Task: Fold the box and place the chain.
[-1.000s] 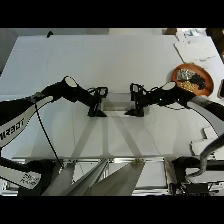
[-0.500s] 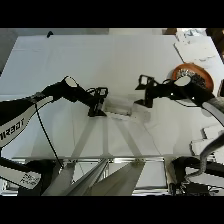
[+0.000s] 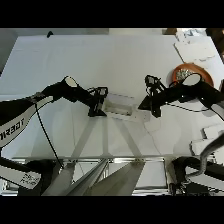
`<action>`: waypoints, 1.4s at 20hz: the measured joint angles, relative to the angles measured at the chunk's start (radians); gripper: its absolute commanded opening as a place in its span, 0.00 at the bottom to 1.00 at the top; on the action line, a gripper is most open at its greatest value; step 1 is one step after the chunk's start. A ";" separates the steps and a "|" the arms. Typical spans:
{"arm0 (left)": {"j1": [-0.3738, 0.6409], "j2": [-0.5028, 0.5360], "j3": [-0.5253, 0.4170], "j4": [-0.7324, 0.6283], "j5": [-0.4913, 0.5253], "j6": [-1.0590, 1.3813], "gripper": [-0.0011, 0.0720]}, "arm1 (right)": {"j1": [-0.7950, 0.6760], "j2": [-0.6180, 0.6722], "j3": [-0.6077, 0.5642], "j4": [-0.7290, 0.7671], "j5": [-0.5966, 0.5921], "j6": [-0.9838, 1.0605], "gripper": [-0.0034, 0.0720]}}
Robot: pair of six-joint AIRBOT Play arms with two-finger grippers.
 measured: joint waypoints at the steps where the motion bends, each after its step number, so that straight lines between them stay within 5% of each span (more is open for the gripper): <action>1: 0.000 0.000 0.000 0.000 0.000 0.000 0.14 | 0.008 0.001 0.000 -0.001 0.027 0.037 0.06; 7: 0.000 0.000 0.000 -0.001 -0.001 0.000 0.14 | 0.089 0.003 0.000 0.008 0.007 0.254 0.06; 18: 0.000 0.000 0.000 -0.001 -0.003 -0.001 0.14 | 0.143 -0.049 0.000 0.191 -0.428 0.385 0.06; 28: 0.000 0.000 0.000 -0.001 -0.003 -0.001 0.14 | 0.146 -0.109 0.001 0.197 -0.449 0.454 0.06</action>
